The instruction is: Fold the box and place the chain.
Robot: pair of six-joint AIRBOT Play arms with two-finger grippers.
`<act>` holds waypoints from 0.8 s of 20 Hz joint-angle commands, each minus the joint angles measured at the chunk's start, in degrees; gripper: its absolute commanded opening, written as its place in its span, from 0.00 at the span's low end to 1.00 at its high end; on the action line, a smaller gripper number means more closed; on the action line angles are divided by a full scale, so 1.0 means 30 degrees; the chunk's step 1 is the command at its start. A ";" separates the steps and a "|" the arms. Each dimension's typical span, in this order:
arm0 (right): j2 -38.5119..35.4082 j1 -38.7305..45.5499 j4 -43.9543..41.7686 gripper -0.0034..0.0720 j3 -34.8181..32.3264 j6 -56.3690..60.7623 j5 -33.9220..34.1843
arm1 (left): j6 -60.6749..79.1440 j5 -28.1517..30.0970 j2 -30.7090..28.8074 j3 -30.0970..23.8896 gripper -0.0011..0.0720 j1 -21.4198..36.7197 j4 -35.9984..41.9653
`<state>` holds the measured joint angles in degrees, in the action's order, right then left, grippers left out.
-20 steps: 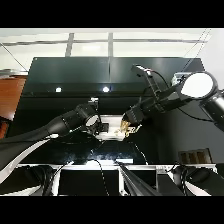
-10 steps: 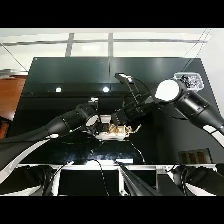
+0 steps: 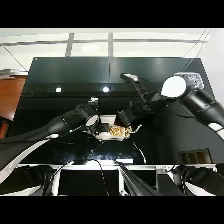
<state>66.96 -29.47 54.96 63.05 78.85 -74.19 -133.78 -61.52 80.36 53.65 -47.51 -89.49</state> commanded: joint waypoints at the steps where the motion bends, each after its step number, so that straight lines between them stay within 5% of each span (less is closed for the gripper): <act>1: -0.1843 0.2390 0.2470 0.98 -0.0306 -0.1086 -0.0998 | 0.0007 -0.0007 0.0000 -0.0007 0.06 0.0000 0.0000; 4: -0.3118 0.4568 0.3279 0.98 -0.2739 -0.4240 0.0095 | 0.0007 0.0000 0.0000 -0.0007 0.06 0.0000 0.0000; 7: -0.3118 0.4845 0.1129 0.99 -0.6375 -0.7825 0.2550 | 0.0007 0.0160 0.0000 -0.0007 0.06 -0.0007 0.0000; 12: -0.3096 0.1690 -0.0379 0.99 -1.0710 -1.5686 0.9661 | 0.0007 0.0226 0.0000 -0.0007 0.06 -0.0007 0.0000; 16: -0.2637 -0.0036 -0.0415 0.99 -1.1519 -1.9817 1.2247 | 0.0000 0.0306 0.0000 -0.0007 0.06 -0.0007 0.0066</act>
<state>58.13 -26.22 54.37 31.20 30.39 -45.60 -133.78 -60.86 80.36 53.63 -47.51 -89.47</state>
